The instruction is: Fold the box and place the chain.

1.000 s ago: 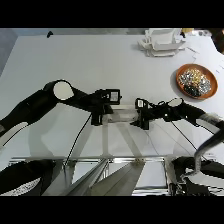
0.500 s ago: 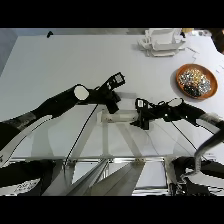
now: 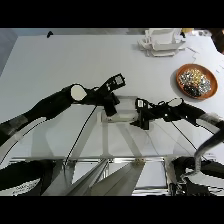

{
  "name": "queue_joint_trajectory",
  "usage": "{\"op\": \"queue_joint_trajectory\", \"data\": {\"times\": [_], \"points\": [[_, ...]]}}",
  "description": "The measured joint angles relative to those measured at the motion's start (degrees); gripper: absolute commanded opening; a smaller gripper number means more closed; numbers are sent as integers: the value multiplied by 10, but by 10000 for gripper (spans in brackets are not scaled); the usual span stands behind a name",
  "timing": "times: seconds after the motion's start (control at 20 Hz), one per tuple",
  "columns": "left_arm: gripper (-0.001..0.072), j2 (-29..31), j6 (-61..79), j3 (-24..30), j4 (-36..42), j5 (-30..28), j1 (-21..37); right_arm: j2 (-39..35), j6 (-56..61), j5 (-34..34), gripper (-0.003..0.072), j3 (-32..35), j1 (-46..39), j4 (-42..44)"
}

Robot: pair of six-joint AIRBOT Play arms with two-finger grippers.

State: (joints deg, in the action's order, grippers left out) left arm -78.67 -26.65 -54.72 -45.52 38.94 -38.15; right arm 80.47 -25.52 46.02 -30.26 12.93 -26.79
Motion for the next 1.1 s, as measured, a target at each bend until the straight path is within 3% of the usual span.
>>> {"op": "queue_joint_trajectory", "data": {"times": [0.25, 0.65, 0.9, 0.95, 1.1], "points": [[4, 26, -43, 0, -86, 116, -1, 0, 0, 0, 436, 0, 0, 0], [4, 11, -68, 9, -166, 212, 7, 0, 0, 0, 436, 0, 0, 0], [6, 10, -68, 42, -189, 231, 42, 0, 0, 0, 436, 0, 0, 0], [33, 11, -63, 46, -189, 234, 50, 0, 0, 0, 436, 0, 0, 0], [293, 13, -2, 53, -178, 225, 76, 0, 0, 0, 436, 0, 0, 0]]}}
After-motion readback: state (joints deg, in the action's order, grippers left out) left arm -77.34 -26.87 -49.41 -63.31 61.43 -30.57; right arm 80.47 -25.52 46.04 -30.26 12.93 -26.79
